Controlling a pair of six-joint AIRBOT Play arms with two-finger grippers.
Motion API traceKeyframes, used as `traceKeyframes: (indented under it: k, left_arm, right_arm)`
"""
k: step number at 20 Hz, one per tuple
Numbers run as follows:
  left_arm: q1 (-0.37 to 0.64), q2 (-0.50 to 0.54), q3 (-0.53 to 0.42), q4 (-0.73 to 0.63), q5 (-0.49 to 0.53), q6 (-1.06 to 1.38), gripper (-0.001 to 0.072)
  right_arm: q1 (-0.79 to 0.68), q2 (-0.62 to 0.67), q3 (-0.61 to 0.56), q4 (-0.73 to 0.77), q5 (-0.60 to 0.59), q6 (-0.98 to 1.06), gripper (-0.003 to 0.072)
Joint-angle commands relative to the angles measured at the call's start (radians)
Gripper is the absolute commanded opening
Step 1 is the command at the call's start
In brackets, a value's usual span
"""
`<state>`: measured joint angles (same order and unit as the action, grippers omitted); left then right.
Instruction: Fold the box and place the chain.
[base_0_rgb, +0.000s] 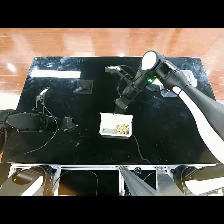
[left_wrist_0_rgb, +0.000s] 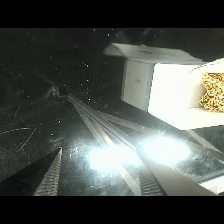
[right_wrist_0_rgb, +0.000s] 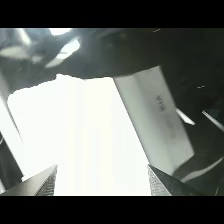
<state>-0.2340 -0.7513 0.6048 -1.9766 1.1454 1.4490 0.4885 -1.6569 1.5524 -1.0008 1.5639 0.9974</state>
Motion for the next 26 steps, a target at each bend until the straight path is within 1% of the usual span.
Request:
traceKeyframes:
  k: [1, 2, 5, 8, 10, 14, 18, 22, 23, 24, 26]
  left_arm:
    - [0.001, -0.001, 0.0, -0.002, 0.003, 0.002, 0.0564]
    - [0.001, -0.001, 0.0, -0.002, 0.003, 0.002, 0.0564]
    - [0.001, -0.002, 0.0, -0.002, 0.002, 0.002, 0.0564]
    - [0.001, -0.002, 0.0, -0.002, -0.004, 0.002, 0.0564]
    - [0.001, -0.002, 0.0, -0.002, -0.005, 0.002, 0.0564]
    - [0.001, -0.002, 0.0, -0.002, -0.003, 0.002, 0.0564]
    - [0.001, -0.002, 0.0, -0.002, -0.004, 0.002, 0.0564]
    - [0.001, -0.002, 0.0, -0.002, -0.004, 0.002, 0.0564]
    - [0.001, -0.002, 0.0, -0.002, -0.004, 0.002, 0.0564]
    - [0.001, -0.002, 0.0, -0.002, -0.004, 0.002, 0.0564]
    - [0.001, -0.002, 0.0, -0.002, -0.004, 0.002, 0.0564]
  right_arm:
    - [0.033, 0.005, 0.001, -0.011, 0.033, -0.006, 0.0653]
    - [0.047, 0.013, 0.001, -0.033, 0.027, 0.003, 0.0653]
    - [0.091, 0.049, -0.016, -0.169, 0.002, 0.032, 0.0653]
    - [0.113, 0.079, -0.085, -0.188, -0.059, 0.035, 0.0653]
    - [0.133, 0.079, -0.109, -0.226, -0.093, 0.042, 0.0653]
    - [0.201, 0.079, -0.112, -0.325, -0.091, 0.08, 0.0655]
    - [0.235, 0.08, -0.12, -0.336, -0.083, 0.088, 0.0654]
    - [0.263, 0.095, -0.12, -0.394, -0.087, 0.091, 0.0652]
    - [0.27, 0.098, -0.12, -0.416, -0.091, 0.092, 0.0637]
    - [0.275, 0.1, -0.12, -0.43, -0.093, 0.092, 0.059]
    - [0.282, 0.101, -0.12, -0.435, -0.093, 0.092, 0.059]
